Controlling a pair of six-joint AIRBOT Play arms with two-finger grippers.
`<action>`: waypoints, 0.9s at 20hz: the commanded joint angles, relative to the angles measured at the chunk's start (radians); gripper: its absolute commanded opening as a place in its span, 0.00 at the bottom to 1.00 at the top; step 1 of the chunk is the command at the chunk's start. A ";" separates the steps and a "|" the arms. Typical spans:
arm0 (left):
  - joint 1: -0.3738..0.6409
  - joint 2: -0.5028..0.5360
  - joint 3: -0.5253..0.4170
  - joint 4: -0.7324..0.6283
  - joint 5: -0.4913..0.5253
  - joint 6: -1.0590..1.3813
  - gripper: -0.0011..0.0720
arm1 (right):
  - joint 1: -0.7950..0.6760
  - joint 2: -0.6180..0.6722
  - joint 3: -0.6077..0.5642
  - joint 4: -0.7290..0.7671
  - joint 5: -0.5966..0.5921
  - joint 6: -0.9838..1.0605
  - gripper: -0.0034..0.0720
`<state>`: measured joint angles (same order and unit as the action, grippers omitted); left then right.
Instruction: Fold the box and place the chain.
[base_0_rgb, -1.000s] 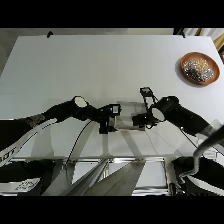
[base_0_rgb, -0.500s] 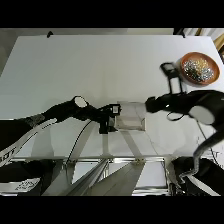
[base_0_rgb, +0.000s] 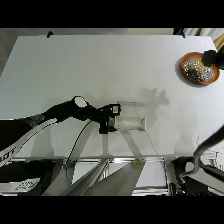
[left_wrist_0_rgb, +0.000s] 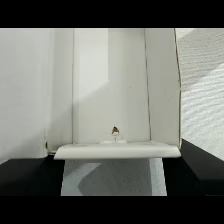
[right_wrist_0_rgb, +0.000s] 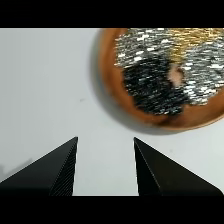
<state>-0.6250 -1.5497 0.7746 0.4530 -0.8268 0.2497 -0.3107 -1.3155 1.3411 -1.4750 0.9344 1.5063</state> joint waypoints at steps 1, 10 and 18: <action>0.000 0.000 0.000 0.000 0.000 0.000 0.20 | -0.140 -0.323 0.269 0.087 0.125 -0.056 0.52; 0.000 0.000 0.000 0.000 0.000 0.000 0.20 | -0.149 -0.637 0.437 0.058 0.201 0.033 0.48; 0.000 0.000 0.000 0.000 0.000 0.000 0.20 | -0.149 -0.659 0.436 -0.004 0.237 0.031 0.45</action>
